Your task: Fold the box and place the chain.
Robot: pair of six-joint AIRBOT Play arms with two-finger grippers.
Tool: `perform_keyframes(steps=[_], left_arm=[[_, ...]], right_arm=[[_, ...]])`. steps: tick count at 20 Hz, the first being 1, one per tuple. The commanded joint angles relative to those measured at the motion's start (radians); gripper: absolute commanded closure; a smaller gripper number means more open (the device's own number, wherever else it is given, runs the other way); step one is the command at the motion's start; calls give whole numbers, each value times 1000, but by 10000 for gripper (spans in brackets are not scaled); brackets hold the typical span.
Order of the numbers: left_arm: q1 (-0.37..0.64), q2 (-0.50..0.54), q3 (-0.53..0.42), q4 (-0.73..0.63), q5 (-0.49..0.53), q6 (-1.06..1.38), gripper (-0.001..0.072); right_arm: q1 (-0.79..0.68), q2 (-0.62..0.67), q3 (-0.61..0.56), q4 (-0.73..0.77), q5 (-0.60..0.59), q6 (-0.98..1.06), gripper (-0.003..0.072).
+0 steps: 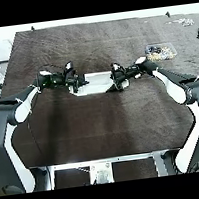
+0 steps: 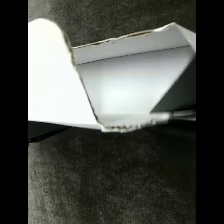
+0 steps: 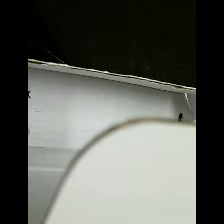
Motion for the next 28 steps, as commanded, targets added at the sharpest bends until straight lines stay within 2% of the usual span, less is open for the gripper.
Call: perform_keyframes(steps=[1, 7, 11, 13, 18, 19, 20, 22, 24, 26, 28], left_arm=[[0, 0, 0, -23, 2, -10, 257], [0, 9, 6, -91, -5, -15, 258], [24, 62, 8, -96, -60, -47, 256], [51, 90, 8, -92, -109, -69, 88], [150, 161, 8, -90, -239, -66, 88], [173, 175, 8, -89, -280, -58, 123], [191, 188, 8, -88, -327, -49, 273], [218, 211, 8, -88, -457, -28, 694], [222, 233, 7, -82, -536, -42, 694], [205, 274, -7, -61, -509, -125, 697], [171, 356, -68, -10, -418, -170, 698]], right_arm=[[0, -1, 0, 1, -1, 0, 105], [0, -1, 0, 1, -1, 0, 105], [0, -1, 0, 1, -1, 0, 104], [0, -1, 0, 1, -1, 0, 104], [0, -1, 0, 1, -1, 0, 104], [0, -1, 0, 1, -1, 0, 104], [0, -1, 0, 1, -1, 0, 104], [0, -1, 0, 1, -1, 0, 105], [0, -1, 0, 1, -1, 0, 104], [0, -1, 0, 1, -1, 0, 104], [0, -1, 0, 1, -1, 0, 105]])
